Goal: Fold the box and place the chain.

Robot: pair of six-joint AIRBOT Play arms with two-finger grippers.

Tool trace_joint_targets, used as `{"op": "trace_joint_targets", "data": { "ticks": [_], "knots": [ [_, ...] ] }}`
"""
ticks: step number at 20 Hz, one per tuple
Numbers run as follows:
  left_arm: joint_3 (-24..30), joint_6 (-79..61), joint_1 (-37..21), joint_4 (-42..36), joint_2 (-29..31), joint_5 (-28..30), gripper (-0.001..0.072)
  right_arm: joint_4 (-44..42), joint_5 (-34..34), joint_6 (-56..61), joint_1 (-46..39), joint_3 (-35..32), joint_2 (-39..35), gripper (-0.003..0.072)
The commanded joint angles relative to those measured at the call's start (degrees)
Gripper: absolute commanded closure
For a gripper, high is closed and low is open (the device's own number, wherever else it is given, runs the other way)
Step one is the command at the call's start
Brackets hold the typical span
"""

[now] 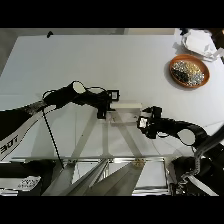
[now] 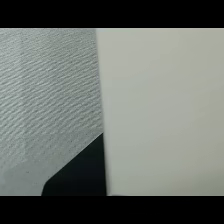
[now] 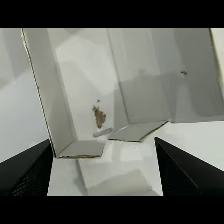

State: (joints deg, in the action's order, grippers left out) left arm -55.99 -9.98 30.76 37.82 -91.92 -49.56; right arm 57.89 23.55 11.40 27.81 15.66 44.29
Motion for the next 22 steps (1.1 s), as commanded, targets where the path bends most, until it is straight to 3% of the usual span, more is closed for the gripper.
{"op": "trace_joint_targets", "data": {
  "ticks": [1, 14, 22],
  "knots": [
    [0.0, -0.1, 0.0, 0.0, 0.0, 0.0, 0.0698, -8.3, 1.4, -9.5, -3.1, 0.2, 0.3, 0.0003],
    [0.0, 0.0, 0.0, 0.0, 0.0, 0.0, 0.0698, -25.8, 10.8, -30.3, -12.7, 0.6, 5.4, 0.0001],
    [0.0, -0.1, 0.0, 0.0, 0.0, 0.0, 0.0698, -26.8, 14.8, -32.5, -18.4, 3.5, 11.9, -0.0001]
  ]
}}
